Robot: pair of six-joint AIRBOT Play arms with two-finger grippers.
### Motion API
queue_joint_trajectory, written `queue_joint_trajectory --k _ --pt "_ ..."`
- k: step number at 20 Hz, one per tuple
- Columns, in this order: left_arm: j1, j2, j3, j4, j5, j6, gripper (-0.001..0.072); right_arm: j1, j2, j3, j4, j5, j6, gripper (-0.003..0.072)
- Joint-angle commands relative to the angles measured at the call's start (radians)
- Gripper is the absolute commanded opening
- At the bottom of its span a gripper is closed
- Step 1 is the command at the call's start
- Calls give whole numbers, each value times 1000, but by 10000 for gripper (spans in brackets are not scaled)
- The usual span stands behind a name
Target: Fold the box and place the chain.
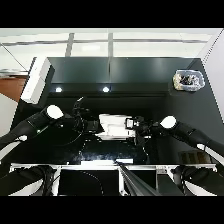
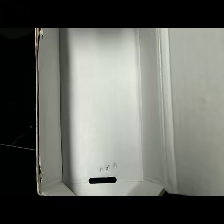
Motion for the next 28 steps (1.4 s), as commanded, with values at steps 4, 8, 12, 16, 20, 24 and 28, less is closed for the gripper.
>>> queue_joint_trajectory --k 4,8,12,16,20,24,28 --pt "-71 0 31 100 80 -151 619 0 0 0 0 0 0 538" --pt "-150 -1 135 386 19 -410 618 0 0 0 0 0 0 538" --pt "-214 -5 206 433 -31 -497 617 0 0 0 0 0 0 538" --pt "-242 -14 208 433 -45 -546 565 0 0 0 0 0 0 538" --pt "-262 -19 210 466 -50 -578 492 0 0 0 0 0 0 537" --pt "-264 -19 210 482 -51 -594 492 0 0 0 0 0 0 538" --pt "-264 -19 211 483 -50 -590 718 0 0 0 0 0 0 538"
